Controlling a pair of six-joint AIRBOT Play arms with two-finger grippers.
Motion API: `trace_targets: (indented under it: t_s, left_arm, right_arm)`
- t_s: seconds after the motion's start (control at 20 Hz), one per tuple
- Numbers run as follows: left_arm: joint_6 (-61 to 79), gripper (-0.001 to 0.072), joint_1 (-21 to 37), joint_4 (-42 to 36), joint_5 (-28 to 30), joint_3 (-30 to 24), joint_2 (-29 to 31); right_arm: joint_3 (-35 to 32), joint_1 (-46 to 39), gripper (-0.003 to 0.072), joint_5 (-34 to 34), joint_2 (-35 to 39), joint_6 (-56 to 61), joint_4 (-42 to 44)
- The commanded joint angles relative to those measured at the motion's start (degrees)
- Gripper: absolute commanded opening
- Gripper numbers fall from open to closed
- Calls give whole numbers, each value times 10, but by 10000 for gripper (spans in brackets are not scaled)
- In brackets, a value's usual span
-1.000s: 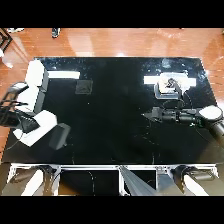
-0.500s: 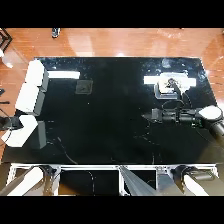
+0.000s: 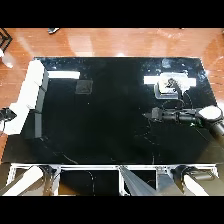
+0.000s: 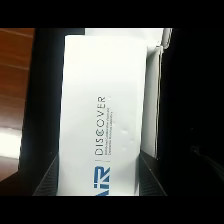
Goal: Fold the box and place the chain.
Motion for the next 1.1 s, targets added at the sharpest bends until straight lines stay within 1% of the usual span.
trace_targets:
  t_s: [0.0,0.05,0.1,0.2,0.3,0.35,0.45,0.5,0.55,0.6,0.65,0.7,0.75,0.8,0.85,0.9,0.95,1.0,1.05]
  left_arm:
    - [32,78,3,-24,-6,0,-20]
    - [32,342,0,-23,-14,-2,-28]
    - [30,637,-3,-23,-10,-7,-32]
    - [30,633,-3,-20,-1,-7,-29]
    - [2,633,-4,-39,20,10,-17]
    - [-20,633,-4,-77,34,30,-11]
    - [-83,632,-18,-197,53,80,-1]
    - [-101,624,-38,-255,54,106,4]
    - [-101,534,-68,-294,50,132,10]
    - [-99,390,-104,-309,47,154,14]
    - [-91,210,-151,-305,37,178,17]
    - [-61,23,-195,-296,15,200,17]
    - [-54,20,-246,-279,-3,219,17]
    - [-66,19,-293,-247,-12,228,19]
    - [-106,18,-345,-190,-12,226,27]
    - [-163,18,-393,-117,-14,219,35]
    - [-221,18,-443,-41,-10,204,45]
    - [-268,18,-489,22,2,179,59]
    - [-302,18,-524,65,22,146,77]
  right_arm:
    - [1,0,19,-4,0,2,0]
    - [1,0,19,-4,0,2,0]
    - [1,0,19,-4,0,2,0]
    - [1,0,19,-2,0,3,4]
    - [2,0,19,3,0,3,8]
    - [9,0,19,5,0,3,7]
    - [54,0,19,17,0,14,7]
    - [98,0,19,23,0,15,0]
    - [148,0,18,20,0,30,-20]
    - [208,5,18,12,0,69,-80]
    - [273,21,18,19,0,132,-214]
    - [328,43,18,50,0,224,-383]
    - [374,66,18,111,0,331,-559]
    - [400,80,19,173,3,392,-676]
    - [403,85,19,209,14,418,-739]
    - [391,83,19,218,32,424,-749]
    - [365,82,19,205,57,434,-743]
    - [325,82,19,184,82,456,-741]
    - [272,82,19,157,110,485,-740]
